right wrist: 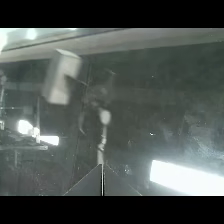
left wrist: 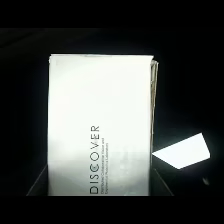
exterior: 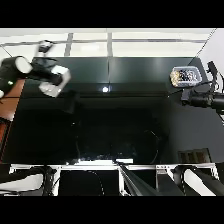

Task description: Fold the box and place the chain.

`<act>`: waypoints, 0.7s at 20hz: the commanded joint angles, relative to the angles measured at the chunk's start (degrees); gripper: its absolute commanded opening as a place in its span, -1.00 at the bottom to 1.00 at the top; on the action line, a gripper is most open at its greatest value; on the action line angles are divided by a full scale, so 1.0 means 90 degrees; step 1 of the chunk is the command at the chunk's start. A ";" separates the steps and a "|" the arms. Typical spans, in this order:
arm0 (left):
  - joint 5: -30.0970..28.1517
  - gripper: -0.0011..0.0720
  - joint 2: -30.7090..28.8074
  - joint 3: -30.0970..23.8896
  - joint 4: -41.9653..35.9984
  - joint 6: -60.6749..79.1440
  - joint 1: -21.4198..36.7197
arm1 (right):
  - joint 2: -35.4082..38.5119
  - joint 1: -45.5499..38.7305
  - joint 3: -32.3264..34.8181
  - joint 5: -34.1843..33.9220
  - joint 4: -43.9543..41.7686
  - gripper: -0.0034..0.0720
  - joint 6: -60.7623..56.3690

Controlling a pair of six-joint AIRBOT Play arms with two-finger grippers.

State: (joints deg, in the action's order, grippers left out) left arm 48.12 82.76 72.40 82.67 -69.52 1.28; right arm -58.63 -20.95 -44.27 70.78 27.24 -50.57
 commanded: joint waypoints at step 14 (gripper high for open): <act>0.0913 0.98 0.3560 0.4153 0.0117 -0.1039 0.1537 | 0.0002 0.0527 0.0000 -0.0415 -0.0573 -0.84 -0.0219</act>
State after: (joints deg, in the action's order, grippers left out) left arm 50.92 113.01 103.94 83.55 -75.85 14.96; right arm -58.63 -17.93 -44.27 68.49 22.41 -52.47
